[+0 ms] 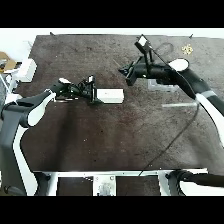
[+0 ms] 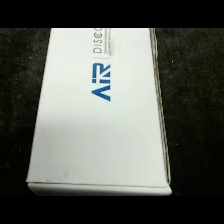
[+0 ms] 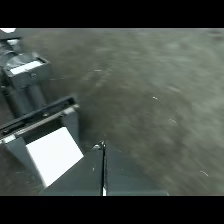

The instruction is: Fold the box and place the chain.

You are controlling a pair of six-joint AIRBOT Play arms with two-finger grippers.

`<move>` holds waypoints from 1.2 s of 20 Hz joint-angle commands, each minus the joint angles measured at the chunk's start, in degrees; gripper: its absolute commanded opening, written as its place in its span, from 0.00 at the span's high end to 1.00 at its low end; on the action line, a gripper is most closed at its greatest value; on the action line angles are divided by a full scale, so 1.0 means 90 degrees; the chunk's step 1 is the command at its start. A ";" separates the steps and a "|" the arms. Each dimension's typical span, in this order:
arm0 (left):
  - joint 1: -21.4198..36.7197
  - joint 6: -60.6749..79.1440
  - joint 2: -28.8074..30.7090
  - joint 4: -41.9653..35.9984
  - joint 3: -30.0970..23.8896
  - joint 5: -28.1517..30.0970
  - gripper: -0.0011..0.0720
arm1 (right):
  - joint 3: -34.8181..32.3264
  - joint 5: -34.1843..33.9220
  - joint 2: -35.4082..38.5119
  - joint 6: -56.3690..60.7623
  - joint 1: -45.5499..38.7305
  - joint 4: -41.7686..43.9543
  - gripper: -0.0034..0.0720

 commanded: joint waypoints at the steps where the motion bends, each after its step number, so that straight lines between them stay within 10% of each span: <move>1: 0.0002 0.0002 -0.0002 0.0002 0.0002 -0.0002 0.68 | -0.1787 -0.2565 0.1617 0.0032 -0.0012 0.0554 0.95; 4: 0.0002 0.0002 -0.0002 0.0002 0.0005 0.0000 0.68 | -0.3592 -0.4148 0.3009 0.0032 -0.0012 0.1134 0.95; 11: 0.0002 0.0002 -0.0002 0.0002 0.0002 -0.0005 0.68 | -0.6341 -0.5202 0.5365 0.0342 -0.0012 0.1214 0.95; 19: 0.0002 -0.0007 0.0000 -0.0175 0.0002 -0.0022 0.68 | -0.6698 -0.5168 0.5535 0.0347 -0.0012 0.1217 0.95; 21: 0.0022 -0.0287 0.0073 -0.0357 0.0070 -0.0092 0.97 | -0.6698 -0.4932 0.5535 0.0478 -0.0010 0.1212 0.95; 24: 0.0192 -0.1188 0.0610 -0.0435 0.0435 -0.0095 0.97 | -0.6698 -0.4928 0.5535 0.0476 -0.0010 0.1209 0.95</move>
